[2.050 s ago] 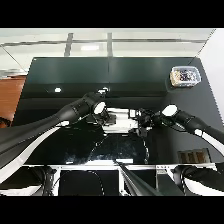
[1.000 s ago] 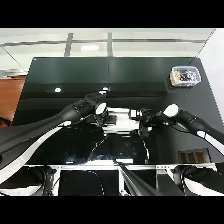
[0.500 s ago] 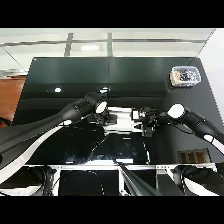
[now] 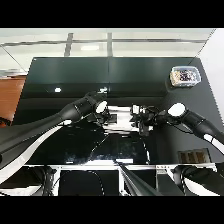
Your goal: Fold the box and place the chain.
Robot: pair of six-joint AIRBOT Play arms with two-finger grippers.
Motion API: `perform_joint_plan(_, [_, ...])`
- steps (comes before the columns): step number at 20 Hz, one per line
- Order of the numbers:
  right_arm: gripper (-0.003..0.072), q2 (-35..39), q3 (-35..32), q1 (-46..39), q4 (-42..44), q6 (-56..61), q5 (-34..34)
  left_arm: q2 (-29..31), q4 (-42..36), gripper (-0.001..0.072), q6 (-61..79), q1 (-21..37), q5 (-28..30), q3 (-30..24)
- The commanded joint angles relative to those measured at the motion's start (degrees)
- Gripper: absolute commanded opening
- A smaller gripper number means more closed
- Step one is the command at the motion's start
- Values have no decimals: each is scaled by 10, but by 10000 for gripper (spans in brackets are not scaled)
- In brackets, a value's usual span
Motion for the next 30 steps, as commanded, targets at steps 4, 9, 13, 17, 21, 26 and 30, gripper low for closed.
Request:
perform_joint_plan(4, [410,-29,0,1,53,30,-21,0,-1,28,1,0,-2,0])
perform_joint_plan(9, [31,-28,0,-3,29,94,9,0,-4,28,1,0,-6,0])
perform_joint_plan(13, [17,6,40,-76,-43,472,144,0,-4,27,1,1,-6,0])
perform_joint_plan(17, [17,56,96,-262,-63,638,306,0,-4,28,1,1,-8,0])
perform_joint_plan(21, [16,58,47,-407,-119,773,218,-6,12,27,-2,1,1,0])
perform_joint_plan(26, [17,18,-32,-362,-117,786,182,-7,17,27,-16,1,0,0])
perform_joint_plan(30, [17,-33,-33,-243,-103,786,124,-7,16,28,-16,1,-1,0])
